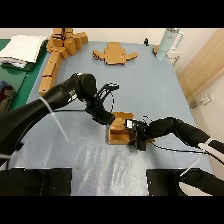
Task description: Fold the box.
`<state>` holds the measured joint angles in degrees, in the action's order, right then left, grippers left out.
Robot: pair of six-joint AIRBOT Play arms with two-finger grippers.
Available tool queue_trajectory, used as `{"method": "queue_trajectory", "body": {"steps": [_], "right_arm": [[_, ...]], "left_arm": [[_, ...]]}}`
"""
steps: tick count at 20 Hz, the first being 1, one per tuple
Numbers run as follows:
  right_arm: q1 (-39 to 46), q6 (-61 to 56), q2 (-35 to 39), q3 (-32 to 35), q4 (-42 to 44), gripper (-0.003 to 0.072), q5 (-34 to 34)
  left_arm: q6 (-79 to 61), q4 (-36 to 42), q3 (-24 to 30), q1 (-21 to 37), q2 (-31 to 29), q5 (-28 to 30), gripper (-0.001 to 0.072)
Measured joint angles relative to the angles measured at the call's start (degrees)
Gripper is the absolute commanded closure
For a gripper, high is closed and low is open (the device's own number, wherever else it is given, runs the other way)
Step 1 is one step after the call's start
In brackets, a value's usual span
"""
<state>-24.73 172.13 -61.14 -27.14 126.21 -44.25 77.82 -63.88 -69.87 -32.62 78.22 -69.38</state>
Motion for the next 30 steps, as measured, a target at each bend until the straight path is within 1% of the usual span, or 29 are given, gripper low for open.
{"method": "queue_trajectory", "body": {"steps": [2, 5, 7, 8, 9, 10, 12, 15, 18, 21, 24, 30], "right_arm": [[0.0, 0.0, 0.0, 0.0, 0.0, 0.0184, 0.0], [0.0, 0.0, 0.0, 0.0, 0.0, 0.0184, 0.0], [0.0, 0.0, 0.0, 0.0, 0.0, 0.0184, 0.0], [0.0, 0.0, 0.0, 0.0, 0.0, 0.0184, 0.0], [0.0, 0.0, 0.0, 0.0, 0.0, 0.0184, 0.0], [0.0, 0.0, 0.0, 0.0, 0.0, 0.0184, 0.0], [0.0, 0.0, 0.0, 0.0, 0.0, 0.0184, 0.0], [0.0, 0.0, 0.0, 0.0, 0.0, 0.0184, 0.0], [0.0, 0.0, 0.0, 0.0, 0.0, 0.0184, 0.0], [0.0, 0.0, 0.0, 0.0, 0.0, 0.0184, 0.0], [0.0, 0.0, 0.0, 0.0, 0.0, 0.0184, 0.0], [0.0, 0.0, 0.0, 0.0, 0.0, 0.0184, 0.0]], "left_arm": [[-6.2, -0.3, 4.7, -1.9, -4.6, 4.1, 0.07], [-15.5, -0.7, 13.2, -5.0, -11.6, 10.9, 0.0699], [-24.0, 1.3, 18.8, -4.8, -15.1, 16.2, 0.0695], [-30.0, 3.5, 21.2, -4.0, -16.1, 18.8, 0.0437], [-37.7, 6.4, 23.6, -2.8, -16.8, 20.8, 0.0003], [-46.1, 9.6, 25.6, -1.7, -16.9, 22.7, 0.0014], [-59.0, 15.1, 28.5, 0.4, -16.1, 25.0, 0.0013], [-70.4, 19.9, 30.6, 2.6, -12.7, 27.4, 0.0012], [-76.0, 22.8, 31.3, 3.2, -8.9, 29.0, 0.0013], [-80.4, 27.5, 31.5, 3.1, -6.6, 30.3, 0.0012], [-83.9, 32.1, 31.7, 3.0, -5.4, 31.8, 0.0012], [-87.3, 36.0, 31.7, 2.9, -4.0, 32.1, 0.0013]]}}
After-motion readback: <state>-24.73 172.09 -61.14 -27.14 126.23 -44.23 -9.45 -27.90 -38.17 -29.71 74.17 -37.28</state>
